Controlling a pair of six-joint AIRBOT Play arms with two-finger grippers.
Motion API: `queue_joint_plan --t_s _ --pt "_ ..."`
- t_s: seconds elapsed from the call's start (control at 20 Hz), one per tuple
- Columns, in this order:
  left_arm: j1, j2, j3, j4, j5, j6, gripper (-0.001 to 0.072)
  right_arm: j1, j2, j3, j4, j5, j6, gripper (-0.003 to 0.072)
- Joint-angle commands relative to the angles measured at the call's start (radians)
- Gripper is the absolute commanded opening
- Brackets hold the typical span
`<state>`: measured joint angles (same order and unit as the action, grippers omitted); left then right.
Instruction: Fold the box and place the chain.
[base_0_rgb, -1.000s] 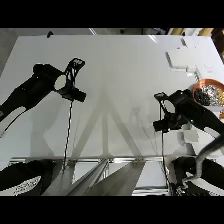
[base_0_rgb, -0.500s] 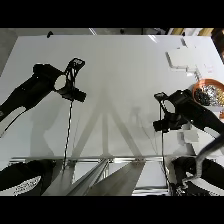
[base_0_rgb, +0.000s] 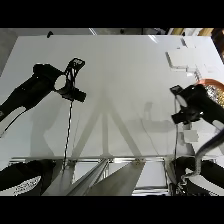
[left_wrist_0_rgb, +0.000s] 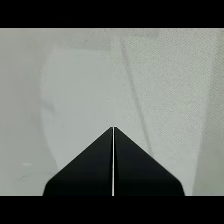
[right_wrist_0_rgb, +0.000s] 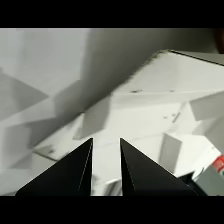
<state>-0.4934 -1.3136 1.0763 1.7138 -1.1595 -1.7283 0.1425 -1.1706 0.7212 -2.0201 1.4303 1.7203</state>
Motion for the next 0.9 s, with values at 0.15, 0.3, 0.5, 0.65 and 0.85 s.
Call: queue_joint_plan --t_s 0.15,0.3,0.5,0.65,0.85 --pt "0.0 0.0 0.0 0.0 0.0 0.0 0.0013 -0.607 0.007 0.005 -0.108 -0.137 -0.232 0.0593" --pt "0.0 0.0 0.0 0.0 0.0 0.0 0.0013 -0.782 0.008 0.01 -0.108 -0.225 -0.313 0.0592" --pt "0.0 0.0 0.0 0.0 0.0 0.0 0.0013 -0.906 0.008 0.044 -0.108 -0.328 -0.334 0.0591" --pt "0.0 0.0 0.0 0.0 0.0 0.0 0.0013 -0.956 0.006 0.066 -0.119 -0.383 -0.343 0.0542" --pt "0.0 0.0 0.0 0.0 0.0 0.0 0.0013 -0.991 -0.034 0.068 -0.106 -0.407 -0.348 0.0509"
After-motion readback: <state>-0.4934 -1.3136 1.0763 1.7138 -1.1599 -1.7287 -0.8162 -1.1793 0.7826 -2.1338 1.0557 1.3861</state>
